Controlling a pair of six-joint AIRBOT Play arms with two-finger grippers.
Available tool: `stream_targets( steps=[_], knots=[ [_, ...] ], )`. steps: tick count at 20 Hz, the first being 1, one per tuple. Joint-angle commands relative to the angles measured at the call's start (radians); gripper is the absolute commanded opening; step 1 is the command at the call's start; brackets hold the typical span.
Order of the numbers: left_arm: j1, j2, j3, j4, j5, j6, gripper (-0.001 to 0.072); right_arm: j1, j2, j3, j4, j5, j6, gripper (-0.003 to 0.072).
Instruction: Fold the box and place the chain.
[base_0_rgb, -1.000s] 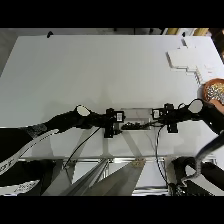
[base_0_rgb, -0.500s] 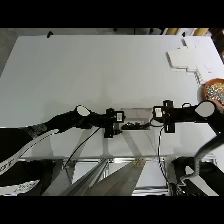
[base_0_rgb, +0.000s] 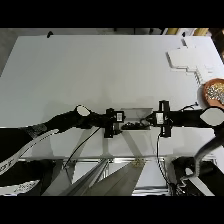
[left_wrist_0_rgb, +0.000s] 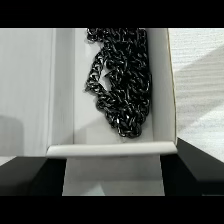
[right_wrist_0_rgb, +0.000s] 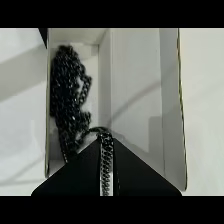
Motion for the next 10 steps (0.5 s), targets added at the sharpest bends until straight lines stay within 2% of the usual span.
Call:
stream_targets(
  steps=[1,5,9,10],
  knots=[
    [0.0,0.001,0.0,0.0,0.0,0.0,0.0313,0.051,0.016,0.001,0.098,-0.005,0.01,0.0022],
    [0.0,0.001,0.0,0.0,0.0,0.0,0.0313,0.146,0.004,0.001,0.173,-0.077,0.01,0.0022],
    [0.0,0.001,0.0,0.0,0.0,0.0,0.0313,0.246,-0.065,0.001,0.184,-0.172,0.01,0.0027],
    [0.0,0.001,0.0,0.0,0.0,0.0,0.0313,0.258,-0.087,0.001,0.182,-0.185,0.01,0.009]
  ],
)
